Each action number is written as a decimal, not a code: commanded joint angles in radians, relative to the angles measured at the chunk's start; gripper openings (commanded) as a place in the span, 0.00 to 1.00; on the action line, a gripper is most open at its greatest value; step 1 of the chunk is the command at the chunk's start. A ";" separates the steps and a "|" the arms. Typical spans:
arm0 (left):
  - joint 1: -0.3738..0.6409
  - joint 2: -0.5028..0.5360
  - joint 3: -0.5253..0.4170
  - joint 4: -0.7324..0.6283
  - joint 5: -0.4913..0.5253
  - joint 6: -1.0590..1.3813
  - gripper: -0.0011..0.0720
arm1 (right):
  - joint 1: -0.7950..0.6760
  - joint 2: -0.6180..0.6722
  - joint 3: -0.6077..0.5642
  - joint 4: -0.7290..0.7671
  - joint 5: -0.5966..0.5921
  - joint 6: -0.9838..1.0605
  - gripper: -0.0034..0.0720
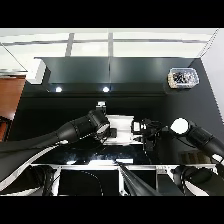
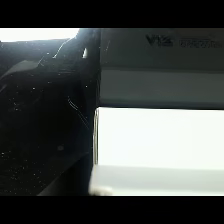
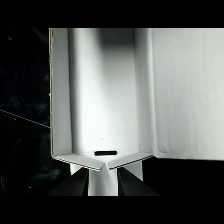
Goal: Fold the box and place the chain.
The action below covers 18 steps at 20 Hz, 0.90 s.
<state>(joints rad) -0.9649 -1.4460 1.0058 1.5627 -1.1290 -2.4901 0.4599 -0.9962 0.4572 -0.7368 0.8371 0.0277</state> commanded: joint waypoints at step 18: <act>0.000 0.000 0.000 -0.002 0.001 0.000 0.05 | 0.066 -0.063 0.000 0.153 -0.124 0.066 0.25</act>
<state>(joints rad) -0.9646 -1.4460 1.0058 1.5612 -1.1290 -2.4905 0.5243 -1.0584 0.4572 -0.5823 0.7151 0.0872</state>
